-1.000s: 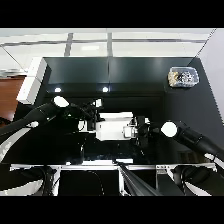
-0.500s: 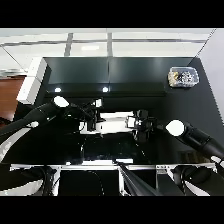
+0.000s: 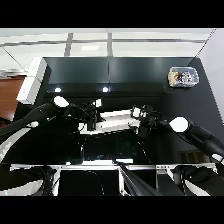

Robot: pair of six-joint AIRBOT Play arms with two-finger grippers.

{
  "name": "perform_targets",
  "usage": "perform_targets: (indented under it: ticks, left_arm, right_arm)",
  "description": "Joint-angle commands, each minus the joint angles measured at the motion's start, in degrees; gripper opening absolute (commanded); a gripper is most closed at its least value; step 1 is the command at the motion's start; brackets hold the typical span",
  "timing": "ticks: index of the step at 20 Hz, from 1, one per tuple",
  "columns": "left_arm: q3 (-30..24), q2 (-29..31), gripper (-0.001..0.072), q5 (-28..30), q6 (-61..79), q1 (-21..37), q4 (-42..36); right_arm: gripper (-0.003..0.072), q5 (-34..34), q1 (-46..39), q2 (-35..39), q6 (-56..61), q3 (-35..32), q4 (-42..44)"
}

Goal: Fold the box and place the chain.

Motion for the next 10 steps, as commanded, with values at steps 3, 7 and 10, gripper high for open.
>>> perform_targets:
  ticks: [3, 7, 10]
  left_arm:
    - [0.0, -0.02, 0.0024, -0.09, 0.07, -0.02, 0.04]
    - [0.0, -0.02, 0.0024, -0.09, 0.07, -0.02, 0.04]
    - [0.0, -0.02, 0.0024, -0.09, 0.07, -0.02, 0.04]
  right_arm:
    - [0.0713, 3.04, -1.05, -3.34, -6.03, 1.99, 0.24]
    - [0.0713, 7.78, -1.75, -9.07, -16.81, 7.1, 9.92]
    - [0.0713, 14.64, -2.89, -12.35, -21.55, 8.07, 13.9]
